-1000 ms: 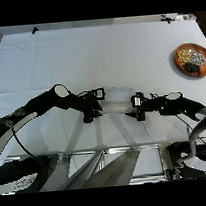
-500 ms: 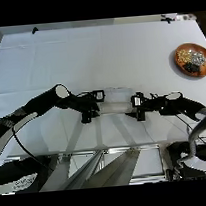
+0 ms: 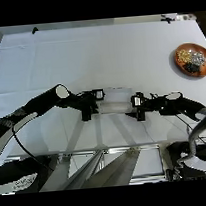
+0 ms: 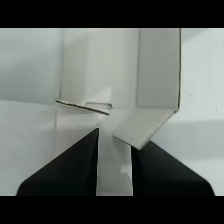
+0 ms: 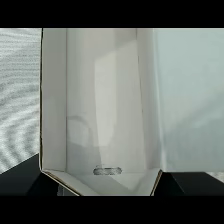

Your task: Fold the box and place the chain.

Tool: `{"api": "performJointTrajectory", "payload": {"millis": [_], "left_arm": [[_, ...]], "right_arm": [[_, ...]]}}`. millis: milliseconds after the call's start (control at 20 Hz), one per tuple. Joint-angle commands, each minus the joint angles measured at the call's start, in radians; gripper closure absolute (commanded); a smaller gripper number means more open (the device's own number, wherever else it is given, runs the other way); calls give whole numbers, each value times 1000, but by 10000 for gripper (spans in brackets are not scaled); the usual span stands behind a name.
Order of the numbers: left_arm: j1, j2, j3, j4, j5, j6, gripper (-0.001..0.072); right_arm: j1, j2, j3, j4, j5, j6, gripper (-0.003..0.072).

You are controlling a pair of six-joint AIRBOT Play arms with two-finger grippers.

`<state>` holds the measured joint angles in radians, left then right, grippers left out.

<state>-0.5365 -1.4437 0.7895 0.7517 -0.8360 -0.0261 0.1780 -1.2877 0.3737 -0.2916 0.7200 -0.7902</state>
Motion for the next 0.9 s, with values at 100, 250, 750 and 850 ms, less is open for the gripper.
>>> {"api": "performJointTrajectory", "payload": {"millis": [100,250,750,850], "left_arm": [[-8,0,0,-79,19,3,506],[-27,0,0,-87,61,3,514],[-83,-33,0,-142,115,3,510],[-82,-32,0,-142,114,3,466]], "right_arm": [[1,1,1,0,1,0,448],[1,1,1,0,1,0,448],[1,1,1,0,1,0,448],[1,1,1,0,1,0,448]]}}
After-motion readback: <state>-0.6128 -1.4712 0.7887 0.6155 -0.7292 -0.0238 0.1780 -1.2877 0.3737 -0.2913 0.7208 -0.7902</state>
